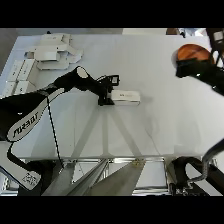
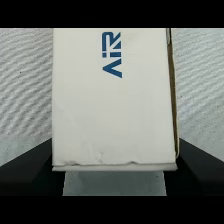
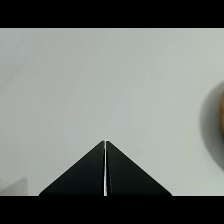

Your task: Fold the box and place the chain.

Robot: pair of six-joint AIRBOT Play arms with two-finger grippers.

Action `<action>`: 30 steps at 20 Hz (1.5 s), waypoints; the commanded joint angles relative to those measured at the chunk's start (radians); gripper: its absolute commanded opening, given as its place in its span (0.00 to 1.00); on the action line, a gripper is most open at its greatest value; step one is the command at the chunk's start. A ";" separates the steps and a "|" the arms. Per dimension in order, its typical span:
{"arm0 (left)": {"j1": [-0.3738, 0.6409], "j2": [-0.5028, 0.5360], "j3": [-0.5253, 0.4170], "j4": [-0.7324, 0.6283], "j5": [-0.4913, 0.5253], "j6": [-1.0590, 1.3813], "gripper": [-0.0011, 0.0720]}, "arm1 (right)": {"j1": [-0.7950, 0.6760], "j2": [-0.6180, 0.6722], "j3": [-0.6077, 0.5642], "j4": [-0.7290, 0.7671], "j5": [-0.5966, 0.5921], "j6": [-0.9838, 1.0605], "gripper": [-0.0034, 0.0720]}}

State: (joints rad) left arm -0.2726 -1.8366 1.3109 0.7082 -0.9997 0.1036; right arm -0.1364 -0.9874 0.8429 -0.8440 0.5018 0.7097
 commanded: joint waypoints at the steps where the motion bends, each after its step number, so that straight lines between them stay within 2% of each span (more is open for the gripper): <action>1: 0.001 0.000 0.000 0.000 0.000 0.000 0.81 | -0.095 -0.022 0.068 -0.454 0.057 0.323 0.06; 3: 0.001 0.000 0.000 0.000 0.000 0.000 0.81 | -0.119 -0.052 0.068 -0.589 0.141 0.380 0.06; 5: 0.001 0.000 0.000 0.000 0.000 0.000 0.81 | -0.134 -0.089 0.068 -0.625 0.182 0.385 0.06; 18: 0.001 0.000 0.000 0.000 -0.001 0.000 0.81 | -0.134 -0.099 0.068 -0.615 0.164 0.385 0.06; 24: 0.003 0.004 0.000 0.007 -0.035 -0.028 0.81 | -0.134 -0.099 0.068 -0.615 0.164 0.385 0.06; 30: 0.010 0.081 0.000 0.007 0.002 -0.117 0.81 | -0.134 -0.099 0.068 -0.615 0.164 0.385 0.06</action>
